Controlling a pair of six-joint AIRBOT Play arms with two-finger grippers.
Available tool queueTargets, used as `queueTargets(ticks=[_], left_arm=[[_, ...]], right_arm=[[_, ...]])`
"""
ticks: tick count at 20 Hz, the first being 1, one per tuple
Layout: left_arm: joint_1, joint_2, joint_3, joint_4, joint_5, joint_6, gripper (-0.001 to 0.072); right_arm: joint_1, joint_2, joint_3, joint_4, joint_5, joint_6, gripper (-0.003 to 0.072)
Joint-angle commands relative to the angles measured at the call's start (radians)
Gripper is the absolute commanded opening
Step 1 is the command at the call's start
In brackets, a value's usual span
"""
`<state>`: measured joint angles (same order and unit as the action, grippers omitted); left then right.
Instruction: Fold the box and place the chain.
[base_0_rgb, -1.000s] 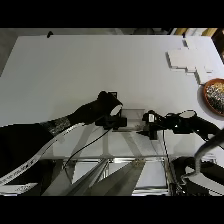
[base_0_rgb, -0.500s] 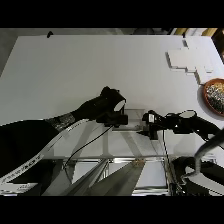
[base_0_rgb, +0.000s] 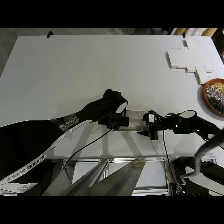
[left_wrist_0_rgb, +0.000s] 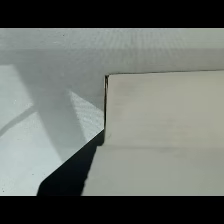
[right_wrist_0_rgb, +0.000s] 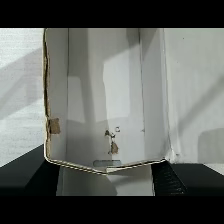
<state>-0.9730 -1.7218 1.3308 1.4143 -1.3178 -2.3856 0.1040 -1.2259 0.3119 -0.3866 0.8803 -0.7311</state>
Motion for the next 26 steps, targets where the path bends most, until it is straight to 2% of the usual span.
queueTargets(ticks=[1,2,4,5,8,12,13,14,15,17,20,21,23,26], left_arm=[[-0.001,-0.002,0.0,-0.004,0.005,0.003,0.0002],[0.0,0.001,0.0,-0.006,0.005,0.003,0.0042],[0.006,0.023,0.0,-0.006,0.005,0.014,0.0248],[0.015,0.044,0.0,-0.007,0.004,0.064,0.0279],[0.052,0.13,0.0,-0.007,-0.011,0.263,0.0278],[0.097,0.262,-0.011,-0.007,-0.151,0.528,0.0281],[0.112,0.302,-0.029,-0.008,-0.155,0.608,0.0306],[0.128,0.34,-0.055,-0.013,-0.141,0.701,0.0429],[0.147,0.384,-0.1,-0.029,-0.11,0.831,0.055],[0.192,0.468,-0.228,-0.085,0.019,1.147,0.0553],[0.285,0.55,-0.468,-0.293,0.296,1.675,0.0554],[0.321,0.553,-0.537,-0.378,0.382,1.869,0.0554],[0.374,0.529,-0.623,-0.499,0.483,2.171,0.0553],[0.402,0.441,-0.639,-0.577,0.511,2.419,0.0553]], right_arm=[[0.001,0.0,0.0,0.002,-0.001,0.0,0.0549],[0.001,0.0,0.0,0.002,-0.001,0.0,0.0549],[0.001,0.0,0.0,0.002,-0.001,0.0,0.0549],[0.001,0.0,0.0,0.002,-0.001,0.0,0.0549],[0.001,0.0,0.0,0.002,-0.001,0.0,0.0549],[0.001,0.0,0.0,0.002,-0.001,0.0,0.0549],[0.001,0.0,0.0,0.002,-0.001,0.0,0.0549],[0.001,0.0,0.0,0.002,-0.001,0.0,0.0549],[0.001,0.0,0.0,0.002,-0.001,0.0,0.0549],[0.001,0.0,0.0,0.002,-0.001,0.0,0.0549],[0.001,0.0,0.0,0.002,-0.001,0.0,0.0549],[0.001,0.0,0.0,0.002,-0.001,0.0,0.0549],[0.001,0.0,0.0,0.002,-0.001,0.0,0.0549],[0.001,0.0,0.0,0.002,-0.001,0.0,0.0549]])
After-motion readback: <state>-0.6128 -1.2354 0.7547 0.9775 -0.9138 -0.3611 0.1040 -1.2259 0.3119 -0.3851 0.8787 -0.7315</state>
